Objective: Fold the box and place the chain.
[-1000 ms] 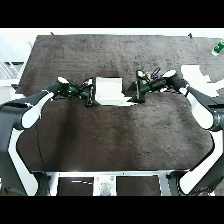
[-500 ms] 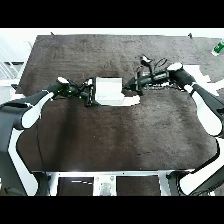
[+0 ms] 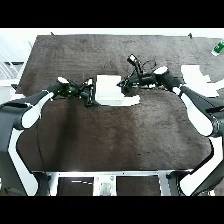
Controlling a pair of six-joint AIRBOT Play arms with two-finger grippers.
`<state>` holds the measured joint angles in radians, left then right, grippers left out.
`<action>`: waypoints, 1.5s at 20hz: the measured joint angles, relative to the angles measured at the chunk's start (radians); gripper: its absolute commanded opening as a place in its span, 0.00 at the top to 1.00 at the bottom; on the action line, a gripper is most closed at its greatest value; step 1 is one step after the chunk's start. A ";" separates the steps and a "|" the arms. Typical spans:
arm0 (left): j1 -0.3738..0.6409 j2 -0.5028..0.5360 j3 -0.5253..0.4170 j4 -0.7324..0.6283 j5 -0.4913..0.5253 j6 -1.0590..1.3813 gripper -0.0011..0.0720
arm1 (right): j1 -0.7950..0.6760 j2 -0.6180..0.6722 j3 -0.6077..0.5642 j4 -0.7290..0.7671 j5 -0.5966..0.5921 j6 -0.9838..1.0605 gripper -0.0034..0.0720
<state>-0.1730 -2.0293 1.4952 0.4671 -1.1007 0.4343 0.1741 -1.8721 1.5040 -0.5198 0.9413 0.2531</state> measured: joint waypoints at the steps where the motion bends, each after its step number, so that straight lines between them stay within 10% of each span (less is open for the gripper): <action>1: 0.000 0.000 0.000 0.000 0.000 0.000 0.34 | 0.001 -0.012 0.000 -0.012 -0.010 0.016 0.94; 13: 0.000 0.000 0.000 -0.001 0.000 0.001 0.34 | -0.014 0.036 0.022 -0.064 0.017 0.075 0.93; 15: 0.000 0.000 0.000 -0.001 0.000 0.001 0.34 | -0.029 0.092 0.023 -0.100 0.061 0.075 0.35; 16: 0.000 0.000 0.000 -0.001 0.000 0.001 0.34 | -0.038 0.119 0.024 -0.129 0.088 0.075 0.23; 30: 0.000 0.000 0.000 -0.001 0.000 0.001 0.34 | 0.000 0.105 -0.063 -0.375 0.152 -0.194 0.23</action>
<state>-0.1730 -2.0296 1.4948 0.4664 -1.1007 0.4351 0.1738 -1.7672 1.4406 -0.8951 1.0935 0.0589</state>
